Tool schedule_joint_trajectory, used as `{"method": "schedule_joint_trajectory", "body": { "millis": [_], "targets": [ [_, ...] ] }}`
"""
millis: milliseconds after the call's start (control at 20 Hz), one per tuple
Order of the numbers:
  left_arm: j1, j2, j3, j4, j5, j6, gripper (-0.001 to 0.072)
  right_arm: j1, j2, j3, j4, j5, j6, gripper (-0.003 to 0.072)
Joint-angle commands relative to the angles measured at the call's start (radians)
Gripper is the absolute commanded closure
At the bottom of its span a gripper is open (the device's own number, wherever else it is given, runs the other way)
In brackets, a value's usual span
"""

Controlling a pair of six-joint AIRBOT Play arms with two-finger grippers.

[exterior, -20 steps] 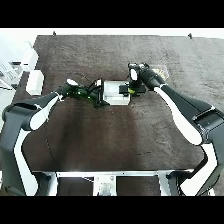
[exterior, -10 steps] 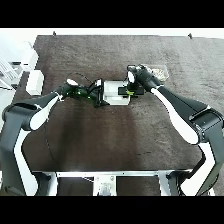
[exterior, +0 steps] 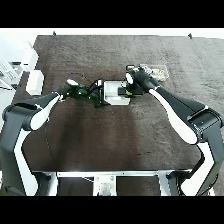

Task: Fold the box and place the chain.

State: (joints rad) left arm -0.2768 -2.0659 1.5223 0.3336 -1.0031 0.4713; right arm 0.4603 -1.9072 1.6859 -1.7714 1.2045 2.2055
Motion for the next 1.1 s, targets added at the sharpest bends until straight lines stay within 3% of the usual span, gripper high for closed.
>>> {"method": "schedule_joint_trajectory", "body": {
  "millis": [0,50,100,150,200,750,800,1050],
  "targets": [
    [0.001,0.001,0.000,0.002,-0.003,0.000,0.0305,0.010,-0.002,0.000,-0.010,-0.008,0.012,0.0669],
    [0.001,0.001,0.000,0.002,-0.003,0.000,0.0305,0.010,-0.002,0.000,-0.010,-0.009,0.013,0.0666],
    [0.001,0.001,0.000,0.002,-0.003,0.000,0.0305,0.008,0.000,0.000,-0.010,-0.008,0.012,0.0524],
    [0.001,0.001,0.000,0.002,-0.003,0.000,0.0305,0.006,0.001,0.000,-0.011,-0.007,0.010,0.0307],
    [0.001,0.001,0.000,0.002,-0.003,0.000,0.0305,0.003,0.005,0.000,-0.010,-0.007,-0.003,0.0241],
    [0.001,0.001,0.000,0.002,-0.002,0.000,0.0305,-0.012,0.251,0.000,-0.027,-0.023,-0.161,0.0251],
    [0.001,0.001,0.000,0.002,-0.002,0.000,0.0305,-0.026,0.274,0.000,-0.048,-0.036,-0.161,0.0285],
    [0.001,0.001,0.000,0.003,-0.001,0.000,0.0305,-0.198,0.280,0.004,-0.060,-0.216,-0.219,0.0264]
  ]
}}
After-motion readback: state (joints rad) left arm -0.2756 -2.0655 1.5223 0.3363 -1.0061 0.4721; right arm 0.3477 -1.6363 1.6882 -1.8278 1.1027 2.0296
